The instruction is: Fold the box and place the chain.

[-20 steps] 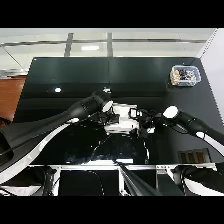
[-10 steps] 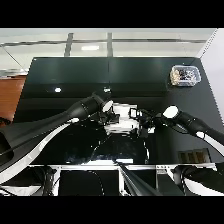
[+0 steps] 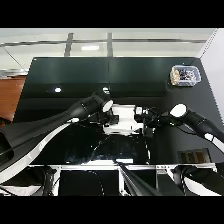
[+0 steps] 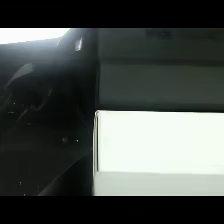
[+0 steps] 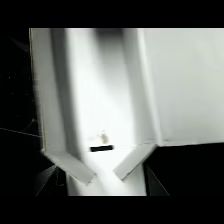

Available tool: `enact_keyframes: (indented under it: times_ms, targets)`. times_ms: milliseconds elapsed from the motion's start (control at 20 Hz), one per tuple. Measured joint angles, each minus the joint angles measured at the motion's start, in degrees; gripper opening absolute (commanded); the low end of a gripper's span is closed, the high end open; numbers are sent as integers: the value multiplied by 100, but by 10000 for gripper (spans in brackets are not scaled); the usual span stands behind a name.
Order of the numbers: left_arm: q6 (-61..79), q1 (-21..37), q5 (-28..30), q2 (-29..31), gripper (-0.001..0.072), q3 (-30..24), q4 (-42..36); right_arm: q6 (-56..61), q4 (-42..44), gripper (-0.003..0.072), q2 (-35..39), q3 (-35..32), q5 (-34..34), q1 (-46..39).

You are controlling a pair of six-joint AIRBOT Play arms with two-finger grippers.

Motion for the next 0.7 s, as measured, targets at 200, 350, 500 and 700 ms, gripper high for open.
enact_keyframes:
  times_ms: [200, 350, 500, 700]
  targets:
    - [-17, 4, -22, 0, 28, 0, -48, 103, -48, 634, 52, 0, 107, -39]
    - [-42, 28, -9, 0, 28, 0, -52, 195, -251, 634, 105, 0, 125, -50]
    - [-85, 70, 7, 0, 29, 0, -50, 256, -538, 624, 216, 0, 85, -87]
    - [-140, 120, 79, 7, 29, 7, -46, 295, -710, 624, 323, 0, 59, -155]
